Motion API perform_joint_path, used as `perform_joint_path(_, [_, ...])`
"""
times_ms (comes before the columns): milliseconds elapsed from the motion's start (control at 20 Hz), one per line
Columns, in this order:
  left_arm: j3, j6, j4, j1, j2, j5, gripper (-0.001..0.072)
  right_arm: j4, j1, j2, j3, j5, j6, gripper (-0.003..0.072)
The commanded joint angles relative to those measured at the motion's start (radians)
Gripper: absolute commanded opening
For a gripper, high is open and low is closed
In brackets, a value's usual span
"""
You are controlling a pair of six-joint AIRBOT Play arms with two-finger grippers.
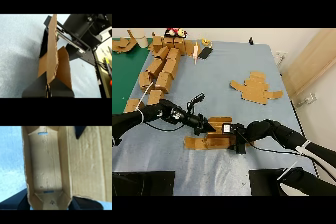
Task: Fold the box.
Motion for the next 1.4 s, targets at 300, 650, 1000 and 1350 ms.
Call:
perform_joint_path(300, [0.0, 0.0, 0.0, 0.0, 0.0, 0.001, 0.0012, -0.01, -0.001, -0.008, 0.0, 0.0, 0.001, 0.0517])
perform_joint_path(650, [0.0, 0.0, 0.0, 0.0, 0.0, 0.001, 0.0012, 0.028, -0.001, 0.007, 0.001, -0.016, 0.001, 0.0649])
perform_joint_path(1000, [0.0, 0.0, 0.0, 0.0, 0.0, 0.001, 0.0012, 0.031, -0.001, 0.038, 0.001, -0.011, 0.001, 0.0648])
perform_joint_path(1350, [0.0, 0.0, 0.0, 0.0, 0.0, 0.001, 0.0012, 0.024, -0.001, 0.018, 0.0, 0.022, 0.001, 0.06])
